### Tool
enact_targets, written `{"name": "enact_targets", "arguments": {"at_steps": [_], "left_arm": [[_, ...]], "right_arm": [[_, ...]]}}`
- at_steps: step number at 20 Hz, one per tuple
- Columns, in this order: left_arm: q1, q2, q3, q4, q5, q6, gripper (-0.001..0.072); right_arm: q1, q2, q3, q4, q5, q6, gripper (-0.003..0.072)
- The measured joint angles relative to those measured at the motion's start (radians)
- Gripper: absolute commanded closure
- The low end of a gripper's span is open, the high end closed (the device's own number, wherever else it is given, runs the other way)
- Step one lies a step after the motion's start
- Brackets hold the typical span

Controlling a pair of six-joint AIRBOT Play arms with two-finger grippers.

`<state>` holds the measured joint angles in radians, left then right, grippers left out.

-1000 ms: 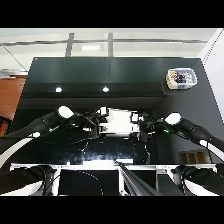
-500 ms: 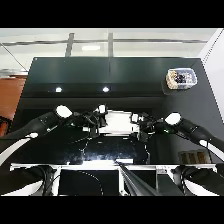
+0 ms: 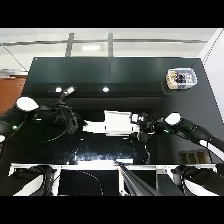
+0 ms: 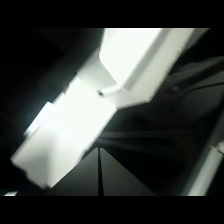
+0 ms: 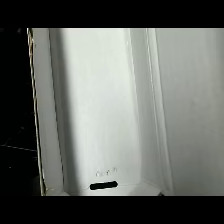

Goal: Fold the box and place the chain.

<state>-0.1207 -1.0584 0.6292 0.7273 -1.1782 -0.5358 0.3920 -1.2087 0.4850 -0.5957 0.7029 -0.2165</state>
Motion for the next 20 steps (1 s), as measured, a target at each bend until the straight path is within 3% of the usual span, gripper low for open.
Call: {"name": "enact_targets", "arguments": {"at_steps": [3, 7, 14, 20], "left_arm": [[0.145, 0.014, -0.025, 0.076, -0.068, -0.259, 0.068], [0.272, 0.011, -0.073, 0.073, -0.036, -0.506, 0.068], [0.299, -0.136, -0.095, -0.012, 0.001, -0.623, 0.068], [0.255, -0.303, -0.097, -0.116, 0.012, -0.582, 0.0681]], "right_arm": [[0.0, 0.0, 0.0, 0.0, 0.0, 0.0, 0.0219], [0.0, 0.0, 0.0, 0.0, 0.0, 0.0, 0.0219], [0.0, 0.0, 0.0, 0.0, 0.0, 0.0, 0.0219], [0.0, 0.0, 0.0, 0.0, 0.0, 0.0, 0.0219]]}}
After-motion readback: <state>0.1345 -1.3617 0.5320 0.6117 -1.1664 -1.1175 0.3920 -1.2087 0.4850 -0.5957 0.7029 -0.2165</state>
